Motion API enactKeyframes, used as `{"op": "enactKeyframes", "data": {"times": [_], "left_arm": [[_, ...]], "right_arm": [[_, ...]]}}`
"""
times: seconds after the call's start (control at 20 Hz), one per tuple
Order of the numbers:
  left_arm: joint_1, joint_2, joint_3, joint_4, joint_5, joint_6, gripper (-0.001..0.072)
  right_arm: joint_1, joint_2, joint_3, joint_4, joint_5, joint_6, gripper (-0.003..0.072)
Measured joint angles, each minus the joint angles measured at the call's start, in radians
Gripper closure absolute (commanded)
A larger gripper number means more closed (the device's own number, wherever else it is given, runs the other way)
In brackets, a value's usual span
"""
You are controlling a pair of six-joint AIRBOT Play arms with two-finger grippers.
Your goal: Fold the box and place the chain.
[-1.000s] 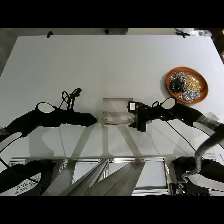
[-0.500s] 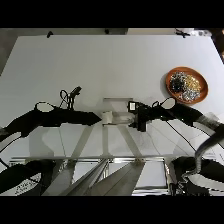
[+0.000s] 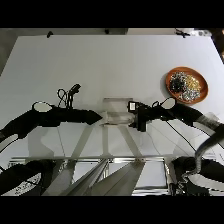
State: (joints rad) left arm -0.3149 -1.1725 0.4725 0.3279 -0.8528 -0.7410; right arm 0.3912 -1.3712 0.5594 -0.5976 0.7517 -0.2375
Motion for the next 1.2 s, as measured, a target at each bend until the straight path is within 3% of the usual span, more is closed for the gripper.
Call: {"op": "enactKeyframes", "data": {"times": [0.2, 0.5, 0.8, 0.95, 1.2], "left_arm": [[-0.005, 0.002, 0.0, 0.001, 0.019, -0.009, 0.0211], [-0.098, -0.019, 0.008, 0.013, 0.089, -0.078, 0.0211], [-0.166, -0.039, 0.063, 0.133, 0.14, -0.246, 0.0213], [-0.179, -0.041, 0.095, 0.232, 0.15, -0.367, 0.0213], [-0.263, -0.066, 0.196, 0.551, 0.13, -0.691, 0.0212]], "right_arm": [[0.0, 0.0, 0.0, 0.0, 0.0, 0.0, 0.0165], [0.0, 0.0, 0.0, 0.0, 0.0, 0.0, 0.0165], [0.0, 0.0, 0.0, 0.0, 0.0, 0.0, 0.0165], [0.0, 0.0, 0.0, 0.0, 0.0, 0.0, 0.0165], [0.0, 0.0, 0.0, 0.0, 0.0, 0.0, 0.0165]]}}
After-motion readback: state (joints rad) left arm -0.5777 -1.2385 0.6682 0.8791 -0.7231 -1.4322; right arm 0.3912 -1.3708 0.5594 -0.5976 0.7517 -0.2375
